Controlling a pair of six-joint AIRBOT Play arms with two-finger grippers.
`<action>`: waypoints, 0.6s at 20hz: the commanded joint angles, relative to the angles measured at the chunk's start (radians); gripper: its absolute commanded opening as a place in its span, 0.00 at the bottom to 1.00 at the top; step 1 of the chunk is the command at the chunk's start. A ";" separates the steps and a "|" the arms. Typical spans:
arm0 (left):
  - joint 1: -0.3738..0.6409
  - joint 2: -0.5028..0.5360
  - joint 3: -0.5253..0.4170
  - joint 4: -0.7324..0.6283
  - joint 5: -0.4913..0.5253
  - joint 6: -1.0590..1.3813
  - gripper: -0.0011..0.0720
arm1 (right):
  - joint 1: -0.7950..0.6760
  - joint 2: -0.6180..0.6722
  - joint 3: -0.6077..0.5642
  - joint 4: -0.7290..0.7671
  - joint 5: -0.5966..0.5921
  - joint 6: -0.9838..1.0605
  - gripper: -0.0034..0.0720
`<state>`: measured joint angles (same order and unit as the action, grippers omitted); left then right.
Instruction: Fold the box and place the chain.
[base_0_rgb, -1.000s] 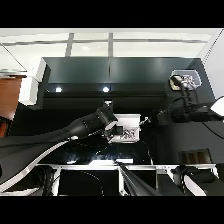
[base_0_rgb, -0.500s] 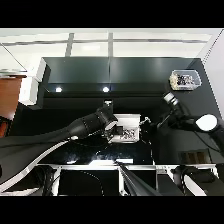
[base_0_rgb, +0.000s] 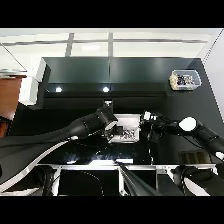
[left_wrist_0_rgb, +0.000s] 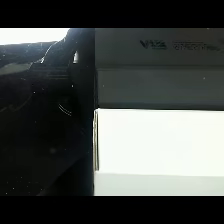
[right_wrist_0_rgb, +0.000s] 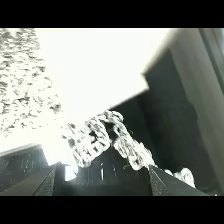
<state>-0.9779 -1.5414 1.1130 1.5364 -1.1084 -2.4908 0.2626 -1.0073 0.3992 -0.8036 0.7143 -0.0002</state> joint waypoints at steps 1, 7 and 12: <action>0.001 0.000 0.001 0.000 0.000 0.000 0.05 | 0.007 -0.041 -0.002 0.104 -0.018 -0.156 0.98; 0.001 0.000 0.001 0.000 0.000 0.000 0.05 | 0.007 -0.082 -0.002 0.167 -0.035 -0.199 0.97; 0.001 0.000 0.001 0.000 0.000 0.000 0.05 | 0.007 -0.082 -0.002 0.154 -0.041 -0.194 0.49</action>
<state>-0.9779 -1.5414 1.1130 1.5368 -1.1084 -2.4908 0.2695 -1.0855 0.3981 -0.6487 0.6758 -0.1886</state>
